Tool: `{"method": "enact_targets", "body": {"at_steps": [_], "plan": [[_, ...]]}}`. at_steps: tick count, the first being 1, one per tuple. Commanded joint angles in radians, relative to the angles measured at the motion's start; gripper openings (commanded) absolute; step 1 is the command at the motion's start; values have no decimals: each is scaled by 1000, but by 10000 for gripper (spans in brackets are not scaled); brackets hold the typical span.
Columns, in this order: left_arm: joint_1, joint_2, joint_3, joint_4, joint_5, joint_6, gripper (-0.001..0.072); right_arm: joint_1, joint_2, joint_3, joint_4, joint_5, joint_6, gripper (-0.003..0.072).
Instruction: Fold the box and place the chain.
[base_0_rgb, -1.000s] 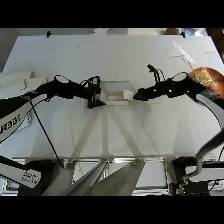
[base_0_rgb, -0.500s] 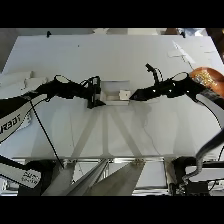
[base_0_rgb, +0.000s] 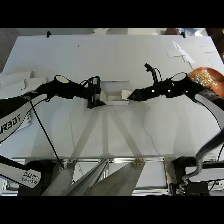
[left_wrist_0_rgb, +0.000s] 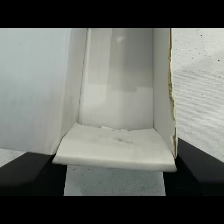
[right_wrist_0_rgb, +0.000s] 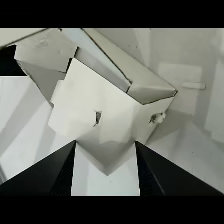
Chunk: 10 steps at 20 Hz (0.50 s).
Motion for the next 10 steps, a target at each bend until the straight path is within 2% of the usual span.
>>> {"method": "enact_targets", "body": {"at_steps": [1,6,10], "plan": [[0,1,1,0,0,0,376,37,-1,0,-2,-72,3,418],[0,1,1,0,0,0,376,93,0,0,-26,-151,66,417],[0,1,1,0,0,0,376,118,8,0,-183,-188,264,414]]}}
